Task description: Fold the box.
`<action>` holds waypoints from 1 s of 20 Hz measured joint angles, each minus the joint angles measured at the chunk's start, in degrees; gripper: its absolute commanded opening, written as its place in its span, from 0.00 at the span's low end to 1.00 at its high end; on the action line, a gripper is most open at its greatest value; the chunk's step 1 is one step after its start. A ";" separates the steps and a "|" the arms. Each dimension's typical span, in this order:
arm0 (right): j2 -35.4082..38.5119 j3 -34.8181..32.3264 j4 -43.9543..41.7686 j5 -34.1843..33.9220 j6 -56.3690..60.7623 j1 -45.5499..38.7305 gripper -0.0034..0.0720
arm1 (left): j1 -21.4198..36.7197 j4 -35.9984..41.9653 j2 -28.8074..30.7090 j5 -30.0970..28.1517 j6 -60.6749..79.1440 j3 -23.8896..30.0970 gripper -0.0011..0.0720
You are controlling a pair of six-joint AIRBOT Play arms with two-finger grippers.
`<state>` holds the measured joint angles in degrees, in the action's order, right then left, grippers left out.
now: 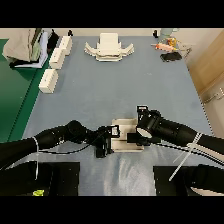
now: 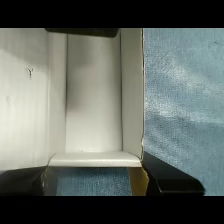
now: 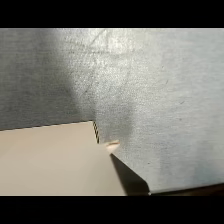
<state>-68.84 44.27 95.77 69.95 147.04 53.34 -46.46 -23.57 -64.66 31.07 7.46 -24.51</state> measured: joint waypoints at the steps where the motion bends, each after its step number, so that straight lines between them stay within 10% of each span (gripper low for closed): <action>1: -0.09 0.04 0.11 0.11 0.09 0.02 0.05 | 0.00 0.02 0.00 0.02 0.00 0.00 0.60; 2: -0.11 0.02 0.26 0.15 0.15 0.02 0.09 | 0.00 0.02 0.00 0.00 0.00 0.00 0.60; 4: -0.33 -0.09 1.77 0.37 0.33 0.00 0.59 | 0.00 0.20 0.00 0.02 -0.28 0.00 0.60; 6: 0.15 0.00 1.44 1.25 0.24 -0.09 0.65 | 0.02 0.04 0.00 -0.09 -0.07 0.00 0.60; 14: 7.56 0.00 -0.13 3.37 -0.94 -0.02 0.63 | 0.02 0.02 0.00 -0.02 0.02 -0.02 0.60; 17: 13.51 0.00 -0.28 4.46 -1.36 -0.37 0.06 | 0.02 0.02 0.00 0.00 0.02 0.00 0.60; 20: 19.04 0.02 0.26 5.22 -4.76 -4.39 0.05 | 0.02 0.02 0.00 0.00 0.00 0.00 0.60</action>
<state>-49.80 44.29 96.03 75.18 142.28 48.95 -46.44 -23.55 -64.66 31.07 7.46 -24.51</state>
